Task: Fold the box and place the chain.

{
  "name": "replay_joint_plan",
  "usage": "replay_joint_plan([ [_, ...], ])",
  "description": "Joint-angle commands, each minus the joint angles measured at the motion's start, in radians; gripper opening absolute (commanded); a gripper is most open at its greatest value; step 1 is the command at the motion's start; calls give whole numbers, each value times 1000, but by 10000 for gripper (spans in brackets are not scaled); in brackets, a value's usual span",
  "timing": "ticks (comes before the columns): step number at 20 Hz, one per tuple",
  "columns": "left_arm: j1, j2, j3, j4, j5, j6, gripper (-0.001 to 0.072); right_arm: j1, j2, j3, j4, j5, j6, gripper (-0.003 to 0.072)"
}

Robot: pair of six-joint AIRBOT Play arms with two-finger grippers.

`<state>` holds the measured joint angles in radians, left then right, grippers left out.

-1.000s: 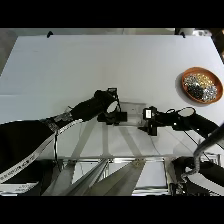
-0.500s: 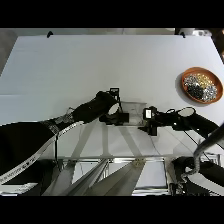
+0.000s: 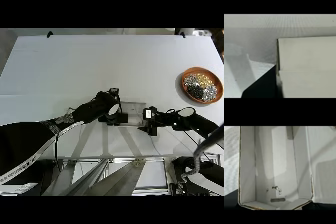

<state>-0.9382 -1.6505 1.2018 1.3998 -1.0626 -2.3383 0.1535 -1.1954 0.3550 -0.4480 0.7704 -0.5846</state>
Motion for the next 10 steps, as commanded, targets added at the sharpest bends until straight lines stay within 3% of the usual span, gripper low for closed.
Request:
replay_joint_plan([
  [1, -1, 0, 0, -3, -7, 1, 221, 0, 1, 0, 0, 0, 0, 575],
  [2, 0, 2, 0, -4, -12, 1, 300, 0, 1, 0, 0, 0, 0, 575],
  [6, 0, 3, 1, -5, -51, 5, 303, 0, 1, 0, 0, 0, 0, 575],
  [7, 0, 4, 0, -4, -63, 6, 335, 0, 1, 0, 0, 0, 0, 575],
  [9, 0, 10, 0, -4, -79, 31, 580, 0, 1, 0, 0, 0, 0, 575],
  [10, 0, 17, 1, -4, -79, 50, 647, 0, 1, 0, 0, 0, 0, 575],
])
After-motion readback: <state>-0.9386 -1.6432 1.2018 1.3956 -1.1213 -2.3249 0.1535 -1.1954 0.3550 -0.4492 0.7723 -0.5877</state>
